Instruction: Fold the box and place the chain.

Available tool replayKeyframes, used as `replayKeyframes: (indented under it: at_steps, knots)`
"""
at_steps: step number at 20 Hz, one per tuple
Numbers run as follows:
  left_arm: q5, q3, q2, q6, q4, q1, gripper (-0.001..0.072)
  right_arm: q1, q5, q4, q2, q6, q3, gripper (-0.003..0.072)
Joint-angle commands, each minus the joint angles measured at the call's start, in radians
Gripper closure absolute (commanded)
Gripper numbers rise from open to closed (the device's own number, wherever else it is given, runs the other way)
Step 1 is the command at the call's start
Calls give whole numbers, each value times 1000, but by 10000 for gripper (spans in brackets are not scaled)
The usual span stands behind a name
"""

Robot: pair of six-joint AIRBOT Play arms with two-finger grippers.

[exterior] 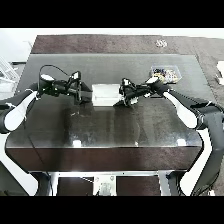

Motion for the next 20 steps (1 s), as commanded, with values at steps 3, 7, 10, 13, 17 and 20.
replayKeyframes:
  at_steps: [3, 7, 10, 13, 17, 20]
  knots:
    - [-29, -2, -10, 34, -1, -8, -11, 0, 0, 0, 0, 0, 0, 217]
    - [-49, -2, -11, 33, 19, -8, -11, 0, 0, 0, 0, 0, 0, 217]
    - [-55, -2, -11, 26, 27, -8, -11, 0, 0, 0, 0, 0, 0, 217]
    - [-53, -2, -12, 26, 23, -8, -11, 0, 0, 0, 0, 0, 0, 217]
    - [-31, -2, -26, 42, 5, -29, -11, 0, 0, 0, 0, 0, 0, 217]
    - [-17, -2, -39, 61, -19, -33, -11, 0, 0, 0, 0, 0, 0, 217]
